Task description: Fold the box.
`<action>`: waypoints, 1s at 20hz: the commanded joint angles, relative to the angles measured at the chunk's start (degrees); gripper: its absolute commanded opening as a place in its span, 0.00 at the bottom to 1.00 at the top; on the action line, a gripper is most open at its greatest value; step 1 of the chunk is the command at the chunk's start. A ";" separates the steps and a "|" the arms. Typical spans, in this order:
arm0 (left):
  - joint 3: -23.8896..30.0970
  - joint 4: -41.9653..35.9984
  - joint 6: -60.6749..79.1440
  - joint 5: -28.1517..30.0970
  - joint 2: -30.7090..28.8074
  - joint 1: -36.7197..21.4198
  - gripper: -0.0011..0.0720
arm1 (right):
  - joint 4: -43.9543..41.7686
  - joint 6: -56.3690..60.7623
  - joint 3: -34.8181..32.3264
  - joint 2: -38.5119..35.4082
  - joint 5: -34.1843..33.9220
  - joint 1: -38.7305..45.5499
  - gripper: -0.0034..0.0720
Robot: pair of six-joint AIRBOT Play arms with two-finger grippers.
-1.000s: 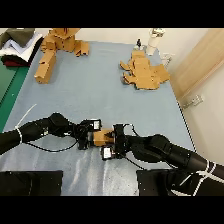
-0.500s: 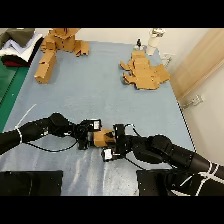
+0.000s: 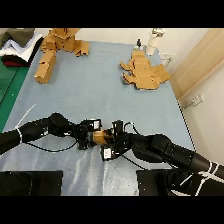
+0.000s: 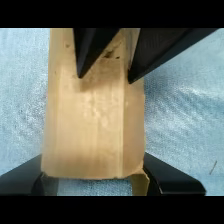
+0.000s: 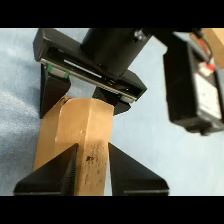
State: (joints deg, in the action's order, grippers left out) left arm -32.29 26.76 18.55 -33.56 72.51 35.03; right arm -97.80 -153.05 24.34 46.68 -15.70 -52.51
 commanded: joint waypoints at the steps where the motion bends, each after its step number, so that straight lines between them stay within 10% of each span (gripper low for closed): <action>1: -0.02 0.04 0.07 0.02 0.00 0.00 0.51 | 0.52 0.02 0.48 0.02 0.46 0.00 0.43; 20: -0.02 0.04 0.07 0.04 0.00 0.00 0.51 | -0.83 0.04 0.48 2.01 -4.46 -1.55 0.42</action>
State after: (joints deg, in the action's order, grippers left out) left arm -32.29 26.81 18.63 -33.54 72.51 35.03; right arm -98.45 -153.01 24.75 48.75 -18.87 -53.78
